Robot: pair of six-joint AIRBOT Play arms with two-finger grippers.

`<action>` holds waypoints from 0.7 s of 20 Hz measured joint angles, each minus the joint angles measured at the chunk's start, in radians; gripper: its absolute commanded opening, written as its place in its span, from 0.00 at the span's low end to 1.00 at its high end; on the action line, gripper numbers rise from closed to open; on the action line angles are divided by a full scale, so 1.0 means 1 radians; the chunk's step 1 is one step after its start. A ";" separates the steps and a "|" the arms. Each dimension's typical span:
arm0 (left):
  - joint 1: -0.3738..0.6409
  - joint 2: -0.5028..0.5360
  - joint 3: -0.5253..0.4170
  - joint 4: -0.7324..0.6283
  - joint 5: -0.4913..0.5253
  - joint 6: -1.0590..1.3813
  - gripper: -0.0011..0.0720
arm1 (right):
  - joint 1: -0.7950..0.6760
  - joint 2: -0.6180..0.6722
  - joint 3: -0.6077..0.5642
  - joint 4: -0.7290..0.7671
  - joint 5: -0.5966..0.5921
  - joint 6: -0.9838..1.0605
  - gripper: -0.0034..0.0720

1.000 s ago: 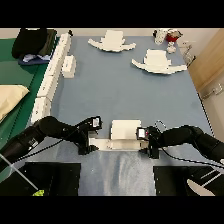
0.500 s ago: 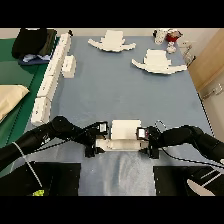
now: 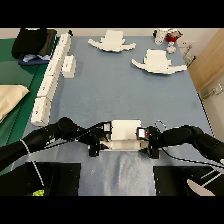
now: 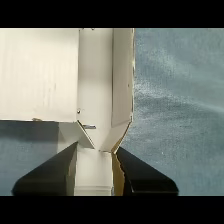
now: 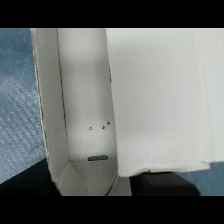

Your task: Fold the box.

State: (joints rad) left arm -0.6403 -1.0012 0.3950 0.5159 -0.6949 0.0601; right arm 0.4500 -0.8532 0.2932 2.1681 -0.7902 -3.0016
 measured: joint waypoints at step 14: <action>-0.002 -0.005 0.021 -0.050 0.014 -0.027 0.32 | 0.000 0.000 0.000 0.000 0.000 0.000 0.62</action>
State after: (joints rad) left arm -0.6422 -1.0058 0.4156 0.4660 -0.6804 0.0334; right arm 0.4500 -0.8536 0.2932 2.1685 -0.7906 -3.0016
